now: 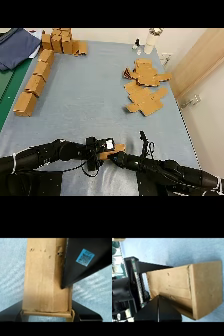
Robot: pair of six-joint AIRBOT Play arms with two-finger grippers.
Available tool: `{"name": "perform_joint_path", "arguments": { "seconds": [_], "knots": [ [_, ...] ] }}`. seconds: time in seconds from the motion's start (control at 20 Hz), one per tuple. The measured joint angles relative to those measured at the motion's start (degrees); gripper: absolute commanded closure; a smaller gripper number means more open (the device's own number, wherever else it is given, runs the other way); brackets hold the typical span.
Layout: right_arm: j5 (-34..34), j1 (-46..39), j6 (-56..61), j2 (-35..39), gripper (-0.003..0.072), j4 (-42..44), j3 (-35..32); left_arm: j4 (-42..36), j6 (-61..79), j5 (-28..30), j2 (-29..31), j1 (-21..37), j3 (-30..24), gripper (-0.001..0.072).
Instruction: Fold the box.
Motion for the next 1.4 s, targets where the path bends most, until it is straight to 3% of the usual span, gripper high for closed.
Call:
{"name": "perform_joint_path", "arguments": {
  "seconds": [0.2, 0.35, 0.8, 1.0, 1.2, 1.4],
  "knots": [
    [-0.4, 0.0, 0.0, 2.8, 0.0684, -3.6, 1.5, 0.0, 0.0, 0.0, 0.0, 0.0, 0.0, 0.0228],
    [-5.6, -2.0, 0.0, 5.3, 0.0684, -9.7, 5.0, 0.0, 0.0, 0.0, 0.0, 0.0, 0.0, 0.0228],
    [-45.1, -13.5, 0.6, 10.9, 0.0683, -44.2, 16.5, 0.0, 0.0, 0.0, 0.0, 0.0, 0.0, 0.0228],
    [-60.7, -16.9, 5.9, 12.1, 0.0684, -52.8, 23.8, 0.0, 0.0, 0.0, 0.0, 0.0, 0.0, 0.0228],
    [-70.4, -24.7, 8.0, 5.2, 0.0682, -53.3, 30.6, 0.0, 0.0, 0.0, 0.0, 0.0, 0.0, 0.0229],
    [-72.5, -33.0, 2.1, -7.6, 0.0682, -47.4, 33.8, 0.0, 0.0, 0.7, 0.0, 0.0, 0.0, 0.0229]
  ]
}}
